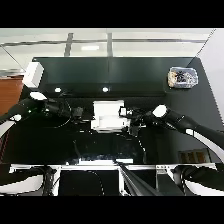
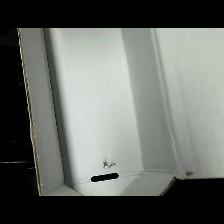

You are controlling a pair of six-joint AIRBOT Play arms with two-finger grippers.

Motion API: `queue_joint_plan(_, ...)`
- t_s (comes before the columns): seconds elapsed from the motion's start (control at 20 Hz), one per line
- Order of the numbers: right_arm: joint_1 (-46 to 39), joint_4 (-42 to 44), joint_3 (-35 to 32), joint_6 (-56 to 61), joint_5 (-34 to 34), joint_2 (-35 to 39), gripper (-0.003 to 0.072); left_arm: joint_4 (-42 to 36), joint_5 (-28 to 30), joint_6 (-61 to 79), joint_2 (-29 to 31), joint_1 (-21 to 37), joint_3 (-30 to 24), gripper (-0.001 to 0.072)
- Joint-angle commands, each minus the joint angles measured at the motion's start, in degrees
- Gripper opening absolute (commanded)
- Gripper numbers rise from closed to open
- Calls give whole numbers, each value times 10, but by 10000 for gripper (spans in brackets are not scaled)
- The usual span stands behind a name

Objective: Fold the box and place the chain.

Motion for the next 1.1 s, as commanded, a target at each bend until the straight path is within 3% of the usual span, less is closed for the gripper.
queue_joint_plan(0.0,0,0,0,0,0,0,227,0,13,-29,0,-33,3,456)
queue_joint_plan(0.35,0,0,0,0,0,0,227,36,49,-108,0,-73,28,456)
queue_joint_plan(0.85,0,0,0,0,0,0,227,267,94,-334,0,-188,113,455)
queue_joint_plan(0.95,0,0,0,0,0,0,227,295,108,-372,0,-209,115,397)
queue_joint_plan(1.05,0,0,0,0,0,0,227,327,114,-414,0,-223,115,397)
